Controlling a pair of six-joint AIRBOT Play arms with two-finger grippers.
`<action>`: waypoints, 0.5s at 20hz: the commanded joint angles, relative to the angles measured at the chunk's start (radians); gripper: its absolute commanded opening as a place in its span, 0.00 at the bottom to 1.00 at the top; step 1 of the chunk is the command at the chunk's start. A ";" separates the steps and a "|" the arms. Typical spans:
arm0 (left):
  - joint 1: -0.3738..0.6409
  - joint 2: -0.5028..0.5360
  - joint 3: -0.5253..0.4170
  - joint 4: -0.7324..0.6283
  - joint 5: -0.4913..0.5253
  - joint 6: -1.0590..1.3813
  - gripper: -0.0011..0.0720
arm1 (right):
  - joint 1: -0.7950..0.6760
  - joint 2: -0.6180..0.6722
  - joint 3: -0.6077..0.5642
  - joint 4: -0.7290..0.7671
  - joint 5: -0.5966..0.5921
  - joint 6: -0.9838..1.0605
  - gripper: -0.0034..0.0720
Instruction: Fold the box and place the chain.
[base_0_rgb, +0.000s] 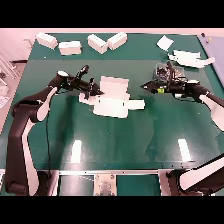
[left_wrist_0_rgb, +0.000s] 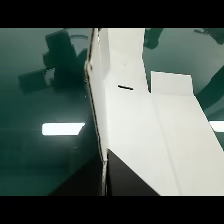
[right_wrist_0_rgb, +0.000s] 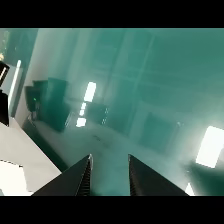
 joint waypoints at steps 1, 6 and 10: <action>0.000 0.001 0.000 -0.016 0.088 -0.058 0.03 | -0.002 0.000 0.001 0.023 -0.004 -0.032 0.43; 0.000 0.001 0.000 -0.081 0.139 -0.127 0.03 | -0.003 0.000 0.001 0.023 -0.024 -0.050 0.43; 0.000 0.002 0.000 -0.086 0.119 -0.127 0.03 | -0.002 0.000 0.001 0.023 -0.039 -0.050 0.43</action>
